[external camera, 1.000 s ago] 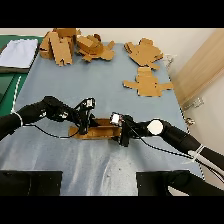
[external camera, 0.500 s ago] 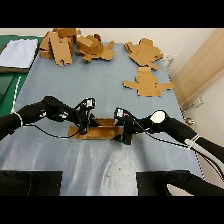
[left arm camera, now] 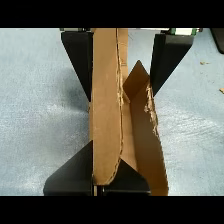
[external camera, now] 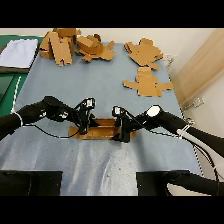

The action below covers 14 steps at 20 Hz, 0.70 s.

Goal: Fold the box.

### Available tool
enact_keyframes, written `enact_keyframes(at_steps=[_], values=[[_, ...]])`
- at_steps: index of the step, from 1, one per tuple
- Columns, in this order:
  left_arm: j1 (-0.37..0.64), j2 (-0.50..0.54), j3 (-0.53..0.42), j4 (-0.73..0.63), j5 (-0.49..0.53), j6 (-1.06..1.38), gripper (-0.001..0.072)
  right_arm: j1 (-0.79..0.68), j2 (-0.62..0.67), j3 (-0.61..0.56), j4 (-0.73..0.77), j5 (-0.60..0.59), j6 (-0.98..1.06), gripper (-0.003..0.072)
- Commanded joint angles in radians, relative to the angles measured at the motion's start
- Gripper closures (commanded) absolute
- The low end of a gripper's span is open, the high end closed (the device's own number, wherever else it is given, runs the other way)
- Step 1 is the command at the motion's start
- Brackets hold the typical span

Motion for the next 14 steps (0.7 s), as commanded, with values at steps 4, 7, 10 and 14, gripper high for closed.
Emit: enact_keyframes(at_steps=[4, 7, 10, 14], values=[[0.000, 0.000, 0.000, 0.000, 0.000, 0.000, 0.0695, 0.016, -0.029, 0.013, -0.068, 0.011, -0.008, -0.0015], [0.000, 0.000, 0.000, 0.000, 0.000, 0.000, 0.0695, 0.016, -0.028, 0.014, -0.067, -0.032, -0.008, -0.0014], [0.000, 0.000, 0.000, 0.000, 0.000, 0.000, 0.0695, 0.016, -0.028, 0.014, -0.067, -0.031, -0.008, -0.0015], [0.000, 0.000, 0.000, 0.000, 0.000, 0.000, 0.0695, 0.016, -0.028, 0.014, -0.030, -0.030, -0.008, -0.0014]])
